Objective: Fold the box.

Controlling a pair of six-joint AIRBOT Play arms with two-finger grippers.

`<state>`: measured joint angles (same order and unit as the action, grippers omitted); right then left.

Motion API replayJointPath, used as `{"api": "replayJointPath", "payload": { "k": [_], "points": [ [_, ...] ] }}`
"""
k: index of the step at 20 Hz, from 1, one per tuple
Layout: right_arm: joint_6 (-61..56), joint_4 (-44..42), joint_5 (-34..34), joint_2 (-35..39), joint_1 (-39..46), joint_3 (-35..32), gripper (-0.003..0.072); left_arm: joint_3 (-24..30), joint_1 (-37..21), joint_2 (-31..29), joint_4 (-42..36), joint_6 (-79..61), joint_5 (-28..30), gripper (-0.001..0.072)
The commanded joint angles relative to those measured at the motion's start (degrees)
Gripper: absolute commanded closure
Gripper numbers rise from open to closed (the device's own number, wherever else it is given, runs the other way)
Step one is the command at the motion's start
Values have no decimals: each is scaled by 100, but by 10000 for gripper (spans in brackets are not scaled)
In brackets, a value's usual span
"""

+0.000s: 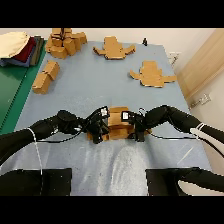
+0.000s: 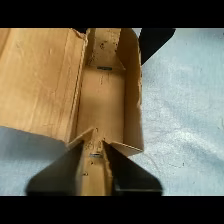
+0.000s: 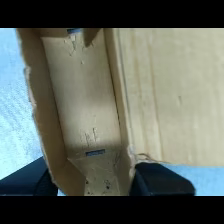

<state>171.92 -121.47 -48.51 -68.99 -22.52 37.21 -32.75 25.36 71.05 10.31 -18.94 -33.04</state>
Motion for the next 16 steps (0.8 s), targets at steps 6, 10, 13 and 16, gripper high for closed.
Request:
{"api": "replayJointPath", "payload": {
  "k": [6, 10, 13, 16],
  "points": [
    [2, 2, 0, 2, 0, -2, 169, -4, 2, 4, -269, -122, 2, 106],
    [2, 2, 2, 2, 0, -2, 168, -2, 2, 4, -306, -120, 2, 109],
    [2, 2, 2, 2, 0, -2, 168, -2, 2, 4, -304, -118, -2, 109],
    [2, 2, 0, 2, 0, -2, 169, -2, 0, 4, -302, -116, 0, 109]
  ]
}}
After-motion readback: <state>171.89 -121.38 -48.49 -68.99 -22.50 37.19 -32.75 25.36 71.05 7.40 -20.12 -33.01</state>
